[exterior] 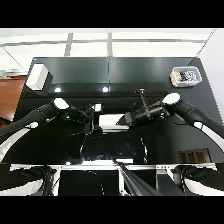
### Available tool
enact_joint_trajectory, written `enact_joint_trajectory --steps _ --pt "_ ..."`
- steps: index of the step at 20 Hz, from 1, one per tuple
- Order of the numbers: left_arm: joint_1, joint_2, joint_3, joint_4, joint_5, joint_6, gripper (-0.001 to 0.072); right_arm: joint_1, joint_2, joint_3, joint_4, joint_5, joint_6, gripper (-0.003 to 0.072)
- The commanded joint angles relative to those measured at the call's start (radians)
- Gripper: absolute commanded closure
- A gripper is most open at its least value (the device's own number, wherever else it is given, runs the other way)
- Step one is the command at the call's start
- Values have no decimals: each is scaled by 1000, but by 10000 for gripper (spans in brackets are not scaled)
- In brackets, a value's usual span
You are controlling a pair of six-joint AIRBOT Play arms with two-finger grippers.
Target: Fold the box and place the chain.
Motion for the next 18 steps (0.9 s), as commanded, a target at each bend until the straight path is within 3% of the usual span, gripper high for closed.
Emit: enact_joint_trajectory --steps 1,14,18 --pt "0 0 0 0 0 0 357 17 -50 -13 51 -107 27 673" --pt "0 0 0 0 -1 0 357 13 -76 -6 -75 -154 113 673" --pt "0 0 0 -1 0 0 357 -47 -2 72 -117 -15 86 673"
